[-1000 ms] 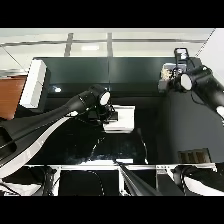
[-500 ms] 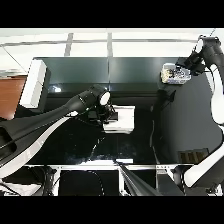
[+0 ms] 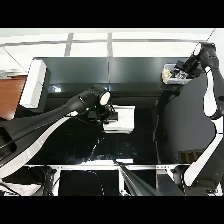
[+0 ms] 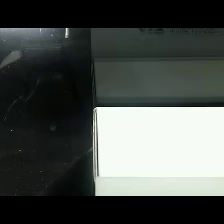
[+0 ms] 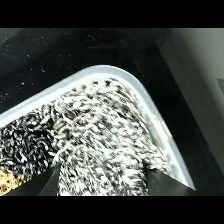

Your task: Fold the box and place the chain.

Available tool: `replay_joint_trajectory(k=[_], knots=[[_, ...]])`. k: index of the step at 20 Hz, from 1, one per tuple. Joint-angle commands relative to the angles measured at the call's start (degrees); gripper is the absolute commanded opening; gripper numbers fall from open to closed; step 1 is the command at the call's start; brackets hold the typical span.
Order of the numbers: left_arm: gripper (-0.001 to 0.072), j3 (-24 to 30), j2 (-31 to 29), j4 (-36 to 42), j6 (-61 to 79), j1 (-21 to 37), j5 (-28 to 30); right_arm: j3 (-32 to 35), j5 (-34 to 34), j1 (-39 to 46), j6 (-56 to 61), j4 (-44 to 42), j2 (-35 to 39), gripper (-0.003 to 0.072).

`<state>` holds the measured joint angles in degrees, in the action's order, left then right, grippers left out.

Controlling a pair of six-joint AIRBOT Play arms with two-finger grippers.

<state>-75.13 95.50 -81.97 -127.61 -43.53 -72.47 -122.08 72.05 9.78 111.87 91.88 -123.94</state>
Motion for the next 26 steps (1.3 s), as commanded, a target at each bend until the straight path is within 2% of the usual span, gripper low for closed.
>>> replay_joint_trajectory(k=[1,2,3,4,7,15,20,22,26], knots=[[0.0026,0.0,0.0,0.0,0.0,0.0,0.0,-0.2,-0.2,0.1,-0.7,-0.5,-0.9,0.0364],[0.0026,0.0,0.0,0.0,0.1,0.0,0.0,-0.3,0.0,0.1,-1.6,-1.3,-0.9,0.0191],[0.0026,0.0,0.0,0.0,0.0,0.0,0.0,-0.3,0.5,0.2,-3.5,-2.1,-0.5,0.0052],[0.0026,0.0,0.0,0.0,0.1,0.0,0.0,-0.3,1.1,0.3,-4.4,-2.0,0.1,0.0017],[0.0026,0.0,0.0,0.0,0.0,0.0,0.0,-0.3,1.4,0.7,-7.6,-0.8,4.8,0.0017],[0.0026,0.0,0.0,0.0,0.0,0.0,0.4,-0.2,3.0,0.1,-18.6,-4.4,25.3,0.0016],[0.0026,0.0,0.0,0.0,0.0,0.0,0.4,0.0,5.1,0.5,-24.0,-18.4,37.3,0.0016],[0.0026,0.0,0.0,0.0,0.1,0.0,0.4,3.8,6.3,0.5,-25.0,-24.2,43.0,0.0016],[0.0026,0.0,0.0,0.0,0.1,0.0,0.4,21.8,7.4,-0.9,-26.4,-31.3,57.5,0.0016]])
